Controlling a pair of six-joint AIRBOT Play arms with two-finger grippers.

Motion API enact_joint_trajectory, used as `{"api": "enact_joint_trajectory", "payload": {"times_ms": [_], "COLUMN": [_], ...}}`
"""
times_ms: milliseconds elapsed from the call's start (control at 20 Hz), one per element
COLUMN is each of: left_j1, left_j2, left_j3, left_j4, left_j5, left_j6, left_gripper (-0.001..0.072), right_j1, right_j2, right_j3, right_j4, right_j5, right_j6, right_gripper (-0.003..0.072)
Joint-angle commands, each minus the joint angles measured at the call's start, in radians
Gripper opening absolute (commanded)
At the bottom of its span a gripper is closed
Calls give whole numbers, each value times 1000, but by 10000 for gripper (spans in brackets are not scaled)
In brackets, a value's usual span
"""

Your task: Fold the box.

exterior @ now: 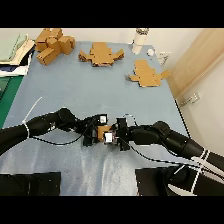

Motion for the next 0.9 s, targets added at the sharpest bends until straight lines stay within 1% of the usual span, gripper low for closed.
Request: {"api": "enact_joint_trajectory", "payload": {"times_ms": [0, 200, 250, 300, 500, 550, 600, 800, 850], "left_j1": [0, 0, 0, 0, 0, 0, 0, 0, 0], "left_j2": [0, 0, 0, 0, 0, 0, 0, 0, 0], "left_j3": [0, 0, 0, 0, 0, 0, 0, 0, 0], "left_j4": [0, 0, 0, 0, 0, 0, 0, 0, 0], "left_j5": [0, 0, 0, 0, 0, 0, 0, 0, 0], "left_j6": [0, 0, 0, 0, 0, 0, 0, 0, 0], "left_gripper": [527, 528, 527, 527, 527, 527, 527, 527, 527], "right_j1": [19, 24, 24, 24, 24, 24, 24, 25, 24], "right_j2": [-1, -1, -1, -1, -1, -1, -1, 6, 15], "right_j3": [0, 0, 0, 0, 0, 0, 0, 0, 0], "right_j4": [-1, 3, 0, -1, -1, -1, 0, 0, 0], "right_j5": [0, 5, 5, 5, 5, 5, 5, 3, 0], "right_j6": [1, 1, 1, 1, 1, 1, 1, 1, 1], "right_gripper": [402, 401, 373, 324, 320, 289, 281, 283, 333]}}
